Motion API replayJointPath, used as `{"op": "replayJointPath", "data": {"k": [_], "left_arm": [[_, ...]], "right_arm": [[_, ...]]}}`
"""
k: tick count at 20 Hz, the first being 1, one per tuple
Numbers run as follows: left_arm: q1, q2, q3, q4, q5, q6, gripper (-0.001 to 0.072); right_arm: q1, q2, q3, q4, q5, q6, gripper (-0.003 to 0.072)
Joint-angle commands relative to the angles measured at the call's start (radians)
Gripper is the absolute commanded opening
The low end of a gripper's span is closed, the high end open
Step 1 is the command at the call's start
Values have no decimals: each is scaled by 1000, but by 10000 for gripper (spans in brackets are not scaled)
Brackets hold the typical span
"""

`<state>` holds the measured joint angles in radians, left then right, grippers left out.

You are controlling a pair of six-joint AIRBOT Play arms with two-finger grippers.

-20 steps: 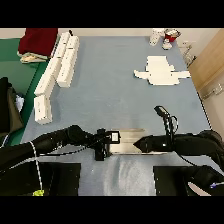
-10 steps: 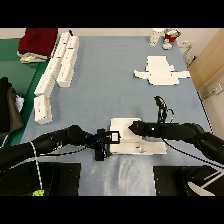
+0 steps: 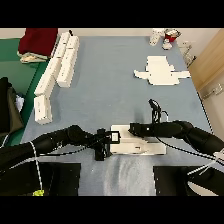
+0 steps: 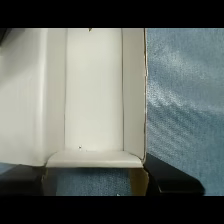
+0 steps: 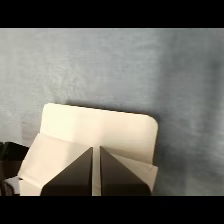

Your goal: Fold the box.

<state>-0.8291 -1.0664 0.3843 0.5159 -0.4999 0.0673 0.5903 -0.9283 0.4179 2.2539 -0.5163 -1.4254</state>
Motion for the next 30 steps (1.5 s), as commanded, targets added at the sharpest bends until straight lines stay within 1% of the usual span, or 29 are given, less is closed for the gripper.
{"op": "replayJointPath", "data": {"k": [1,2,4,8,10,11,12,13,14,15,16,19,21,24,27,29,30], "left_arm": [[0,0,0,0,0,0,523],[0,0,0,0,0,0,523],[0,0,0,0,0,0,523],[0,0,0,0,0,0,523],[0,0,0,0,0,0,523],[0,0,0,0,0,0,523],[0,0,0,0,0,0,523],[0,0,0,0,0,0,523],[0,0,0,0,0,0,523],[0,0,0,0,0,0,523],[0,0,0,0,0,0,523],[0,0,0,0,0,0,523],[0,0,0,0,0,0,523],[0,0,0,0,0,0,523],[0,0,0,0,0,0,523],[0,0,0,0,0,0,523],[0,0,0,0,0,0,523]], "right_arm": [[-1,56,29,-24,-33,-72,69],[-1,89,41,-47,-67,-97,69],[0,172,62,-122,-187,-150,69],[0,368,67,-272,-492,-294,69],[4,449,66,-299,-650,-400,70],[4,488,63,-307,-706,-448,104],[4,519,55,-322,-734,-492,191],[4,545,39,-355,-733,-538,368],[4,558,24,-389,-726,-583,473],[4,560,8,-412,-721,-635,547],[4,554,-12,-419,-706,-698,600],[4,504,-66,-411,-608,-853,613],[4,450,-71,-410,-538,-943,613],[4,382,-71,-410,-457,-962,613],[4,335,-71,-410,-434,-972,612],[5,315,-71,-394,-433,-1017,607],[5,312,-71,-371,-433,-1045,577]]}}
